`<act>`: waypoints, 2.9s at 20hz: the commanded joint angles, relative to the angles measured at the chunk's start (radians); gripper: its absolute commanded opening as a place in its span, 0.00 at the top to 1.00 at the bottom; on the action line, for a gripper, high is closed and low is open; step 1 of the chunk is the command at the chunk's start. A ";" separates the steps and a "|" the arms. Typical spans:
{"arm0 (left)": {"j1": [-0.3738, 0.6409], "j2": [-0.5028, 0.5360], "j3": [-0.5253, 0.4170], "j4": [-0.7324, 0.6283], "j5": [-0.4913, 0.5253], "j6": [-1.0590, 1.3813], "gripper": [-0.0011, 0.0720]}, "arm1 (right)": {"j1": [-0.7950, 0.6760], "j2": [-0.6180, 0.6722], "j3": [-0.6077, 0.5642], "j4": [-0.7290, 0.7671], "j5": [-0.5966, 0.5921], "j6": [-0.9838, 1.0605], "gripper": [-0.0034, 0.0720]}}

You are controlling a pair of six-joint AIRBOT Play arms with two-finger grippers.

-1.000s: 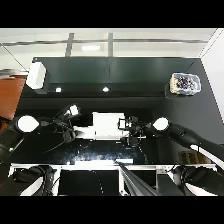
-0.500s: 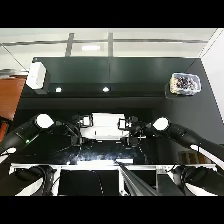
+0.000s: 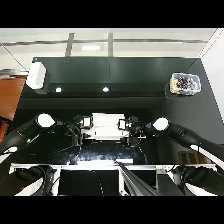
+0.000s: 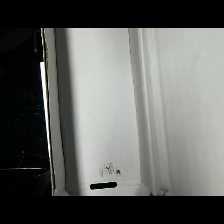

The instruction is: Fold the box and place the chain.

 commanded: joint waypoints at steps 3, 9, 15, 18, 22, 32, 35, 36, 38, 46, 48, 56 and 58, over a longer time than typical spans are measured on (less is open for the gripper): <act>0.000 -0.001 0.000 -0.070 0.006 0.004 0.53 | 0.000 -0.001 0.001 0.000 -0.001 0.001 0.41; -0.001 -0.001 0.000 -0.070 0.005 0.003 0.53 | 0.000 -0.001 0.001 0.000 -0.001 0.001 0.41; -0.050 -0.005 0.000 -0.077 0.016 0.003 0.69 | 0.000 -0.001 0.001 0.000 -0.001 0.001 0.41; -0.060 -0.014 0.000 -0.119 0.045 0.003 0.69 | 0.000 -0.001 0.001 0.000 -0.001 0.001 0.41; -0.060 -0.031 0.000 -0.166 0.080 0.003 0.69 | 0.000 -0.001 0.001 0.000 -0.001 0.001 0.41; -0.088 -0.062 0.000 -0.203 0.081 0.003 0.69 | 0.000 -0.001 0.001 0.000 -0.001 0.001 0.41; -0.087 -0.062 0.000 -0.203 0.089 0.003 0.67 | 0.000 -0.001 0.001 0.000 -0.001 0.001 0.41; -0.087 -0.062 0.000 -0.203 0.089 0.003 0.62 | 0.000 -0.001 0.001 0.000 -0.001 0.001 0.41; -0.087 -0.062 0.000 -0.203 0.088 0.003 0.56 | 0.000 -0.001 0.001 0.000 -0.001 0.001 0.41; -0.087 -0.062 0.000 -0.196 0.080 0.003 0.39 | 0.000 -0.001 0.001 0.000 -0.001 0.001 0.41; -0.087 -0.062 0.000 -0.195 0.081 0.003 0.62 | 0.000 -0.001 0.001 0.000 -0.001 0.001 0.41; 0.059 0.148 0.000 -0.017 0.020 -0.301 0.95 | 0.000 -0.001 0.001 0.000 -0.001 0.001 0.41; 0.152 0.241 0.000 0.106 -0.040 -0.558 0.95 | 0.000 -0.001 0.001 0.000 -0.001 0.001 0.41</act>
